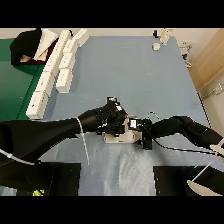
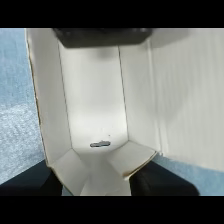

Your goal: Fold the box.

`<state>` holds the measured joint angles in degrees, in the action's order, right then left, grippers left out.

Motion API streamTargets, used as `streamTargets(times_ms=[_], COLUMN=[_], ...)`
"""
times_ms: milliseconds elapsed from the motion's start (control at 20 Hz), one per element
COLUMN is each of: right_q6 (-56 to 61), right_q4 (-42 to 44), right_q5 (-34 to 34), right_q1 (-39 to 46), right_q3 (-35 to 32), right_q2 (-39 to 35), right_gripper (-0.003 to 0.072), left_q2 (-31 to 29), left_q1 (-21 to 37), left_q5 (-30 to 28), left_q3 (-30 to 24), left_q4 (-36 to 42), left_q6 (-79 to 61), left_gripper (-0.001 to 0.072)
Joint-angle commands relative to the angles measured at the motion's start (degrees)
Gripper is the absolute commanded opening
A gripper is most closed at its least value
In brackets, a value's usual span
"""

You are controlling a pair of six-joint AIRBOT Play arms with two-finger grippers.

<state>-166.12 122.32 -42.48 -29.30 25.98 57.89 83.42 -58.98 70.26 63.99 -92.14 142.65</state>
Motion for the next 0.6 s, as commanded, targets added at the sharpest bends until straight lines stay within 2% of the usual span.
streamTargets(times_ms=[0, 250, 300, 350, 400, 550], right_q6=[0.0, 0.0, 0.0, 0.0, 0.0, 0.0], right_q4=[0.0, 0.0, 0.0, 0.0, 0.0, 0.0], right_q5=[0.0, 0.0, 0.0, 0.0, 0.0, 0.0], right_q1=[0.0, 0.0, 0.0, 0.0, 0.0, 0.0], right_q3=[0.0, 0.0, 0.0, 0.0, 0.0, 0.0], right_q2=[0.0, 0.0, 0.0, 0.0, 0.0, 0.0], right_gripper=[0.0540, 0.0540, 0.0540, 0.0540, 0.0540, 0.0540], left_q2=[-4.8, -16.1, -18.0, -19.6, -21.1, -24.2], left_q1=[0.0, -0.3, -0.3, -0.4, -0.6, -1.9], left_q5=[3.0, 8.4, 10.2, 12.1, 14.1, 15.6], left_q3=[0.1, 0.0, 0.0, 0.0, 0.0, -0.1], left_q4=[-0.1, -0.3, -0.3, -0.2, -0.3, -0.5], left_q6=[-2.2, -2.6, -3.1, -3.4, -5.2, -9.8], left_gripper=[0.0531, 0.0529, 0.0510, 0.0281, 0.0016, 0.0013])
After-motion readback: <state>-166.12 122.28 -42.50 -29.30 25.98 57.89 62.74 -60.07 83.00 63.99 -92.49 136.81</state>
